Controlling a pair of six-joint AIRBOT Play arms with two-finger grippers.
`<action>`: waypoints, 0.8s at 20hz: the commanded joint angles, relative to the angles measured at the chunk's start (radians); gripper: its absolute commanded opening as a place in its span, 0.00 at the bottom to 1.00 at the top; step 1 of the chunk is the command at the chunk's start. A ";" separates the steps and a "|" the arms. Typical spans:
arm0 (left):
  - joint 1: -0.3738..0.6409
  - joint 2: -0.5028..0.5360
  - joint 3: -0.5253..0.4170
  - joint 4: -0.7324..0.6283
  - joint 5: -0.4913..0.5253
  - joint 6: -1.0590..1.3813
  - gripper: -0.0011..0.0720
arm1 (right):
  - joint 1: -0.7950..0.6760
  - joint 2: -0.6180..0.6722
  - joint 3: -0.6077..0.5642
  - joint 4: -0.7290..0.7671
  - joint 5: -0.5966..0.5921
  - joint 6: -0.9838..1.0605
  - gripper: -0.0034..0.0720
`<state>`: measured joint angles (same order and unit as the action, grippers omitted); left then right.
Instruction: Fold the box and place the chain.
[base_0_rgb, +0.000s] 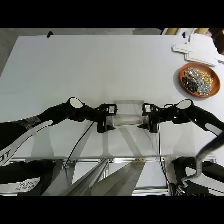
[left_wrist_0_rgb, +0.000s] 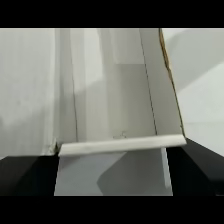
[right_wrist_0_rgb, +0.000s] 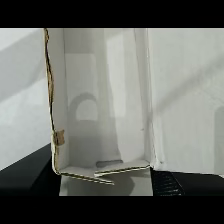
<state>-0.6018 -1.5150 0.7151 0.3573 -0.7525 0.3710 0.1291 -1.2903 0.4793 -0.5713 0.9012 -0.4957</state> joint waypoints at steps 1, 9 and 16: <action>-0.020 -0.019 -0.001 -0.055 0.024 0.010 0.97 | 0.000 0.000 0.000 0.000 0.000 0.000 0.58; -0.026 -0.018 -0.001 -0.061 0.045 0.003 0.28 | 0.000 0.000 0.001 0.000 0.000 0.000 0.58; -0.026 -0.017 -0.001 -0.053 0.045 0.003 0.30 | 0.000 0.000 0.000 0.000 0.000 0.000 0.58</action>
<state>-0.6270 -1.5326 0.7147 0.3000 -0.7105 0.3744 0.1284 -1.2903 0.4797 -0.5716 0.9012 -0.4953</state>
